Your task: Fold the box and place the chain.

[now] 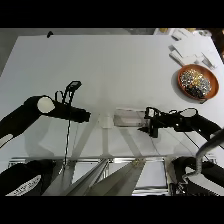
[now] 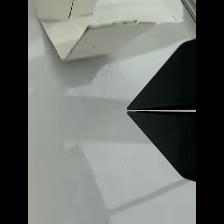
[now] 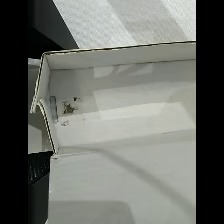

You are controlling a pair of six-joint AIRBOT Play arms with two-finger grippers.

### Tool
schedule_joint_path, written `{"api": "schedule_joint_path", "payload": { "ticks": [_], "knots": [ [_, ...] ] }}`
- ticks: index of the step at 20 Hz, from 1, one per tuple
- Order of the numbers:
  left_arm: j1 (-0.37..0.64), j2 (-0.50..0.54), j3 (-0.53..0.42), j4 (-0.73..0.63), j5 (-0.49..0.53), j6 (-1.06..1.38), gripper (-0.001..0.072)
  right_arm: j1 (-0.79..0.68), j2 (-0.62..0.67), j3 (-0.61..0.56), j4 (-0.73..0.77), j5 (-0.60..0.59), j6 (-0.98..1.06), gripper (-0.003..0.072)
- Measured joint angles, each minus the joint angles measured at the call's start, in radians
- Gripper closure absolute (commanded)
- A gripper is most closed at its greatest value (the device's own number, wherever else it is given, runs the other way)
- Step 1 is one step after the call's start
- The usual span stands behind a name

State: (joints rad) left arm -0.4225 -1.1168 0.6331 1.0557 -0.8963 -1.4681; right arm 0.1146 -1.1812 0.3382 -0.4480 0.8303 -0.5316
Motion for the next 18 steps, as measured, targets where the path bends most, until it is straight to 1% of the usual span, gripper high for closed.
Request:
{"api": "schedule_joint_path", "payload": {
  "ticks": [3,8,12,15,16,17,18],
  "knots": [
    [-0.004,-0.062,-0.017,-0.065,0.037,-0.023,0.0708,0.000,0.000,0.000,0.000,0.000,0.000,0.0229],
    [-0.042,-0.137,-0.025,-0.188,0.111,-0.025,0.0703,0.000,0.000,0.000,0.000,0.000,0.000,0.0229],
    [-0.089,-0.159,-0.027,-0.298,0.143,0.024,0.0703,0.000,0.000,0.000,0.000,0.000,0.000,0.0229],
    [-0.120,-0.163,-0.027,-0.341,0.158,0.043,0.0697,0.000,0.000,0.000,0.000,0.000,0.000,0.0229],
    [-0.129,-0.163,-0.026,-0.350,0.159,0.048,0.0660,0.000,0.000,0.000,0.000,0.000,0.000,0.0229],
    [-0.138,-0.160,-0.025,-0.359,0.161,0.053,0.0598,0.000,0.000,0.000,0.000,0.000,0.000,0.0229],
    [-0.146,-0.154,-0.023,-0.369,0.163,0.060,0.0552,0.000,0.000,0.000,0.000,0.000,0.000,0.0229]
  ]
}}
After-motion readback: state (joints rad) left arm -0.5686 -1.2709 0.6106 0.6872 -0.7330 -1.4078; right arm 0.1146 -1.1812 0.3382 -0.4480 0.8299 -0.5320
